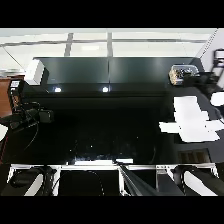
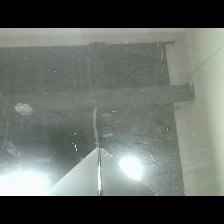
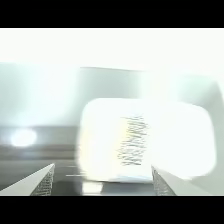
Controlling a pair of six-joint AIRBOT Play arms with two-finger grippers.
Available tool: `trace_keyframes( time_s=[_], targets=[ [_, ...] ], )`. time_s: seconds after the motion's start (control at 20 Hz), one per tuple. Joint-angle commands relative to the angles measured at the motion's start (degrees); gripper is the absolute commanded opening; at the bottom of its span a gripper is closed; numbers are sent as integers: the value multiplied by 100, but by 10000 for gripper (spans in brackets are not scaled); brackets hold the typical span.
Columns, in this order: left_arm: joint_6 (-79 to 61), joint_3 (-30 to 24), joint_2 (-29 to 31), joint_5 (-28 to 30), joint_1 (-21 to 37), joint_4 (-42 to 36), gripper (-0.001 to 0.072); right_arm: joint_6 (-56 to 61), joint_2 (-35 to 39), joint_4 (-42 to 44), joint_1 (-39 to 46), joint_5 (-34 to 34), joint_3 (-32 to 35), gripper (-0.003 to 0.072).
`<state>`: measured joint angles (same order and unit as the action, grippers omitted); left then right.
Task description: Fold the box and place the chain.
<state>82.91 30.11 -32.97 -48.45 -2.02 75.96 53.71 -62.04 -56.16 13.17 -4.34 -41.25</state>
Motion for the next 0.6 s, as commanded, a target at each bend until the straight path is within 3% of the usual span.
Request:
trace_keyframes(
  time_s=[0.0,0.15,0.2,0.25,0.4,0.45,0.55],
  targets=[
    [0,-2,4,2,-4,2,23,87,-505,595,1895,-350,-232,707],
    [0,-2,4,2,-4,2,23,363,-1069,424,3569,-2267,-1084,703],
    [0,-2,4,2,-4,2,23,367,-1338,127,3939,-3038,-1478,590],
    [0,-2,4,2,-4,2,23,369,-1659,-70,4253,-3816,-1908,535],
    [0,-2,4,2,-4,2,23,-168,-2605,-125,4769,-5823,-3060,542],
    [0,-2,4,2,-4,2,23,-345,-2837,-269,4798,-6349,-3263,618],
    [-2,-2,4,2,-4,2,23,-345,-3060,-667,4780,-6723,-3307,619]
  ],
)
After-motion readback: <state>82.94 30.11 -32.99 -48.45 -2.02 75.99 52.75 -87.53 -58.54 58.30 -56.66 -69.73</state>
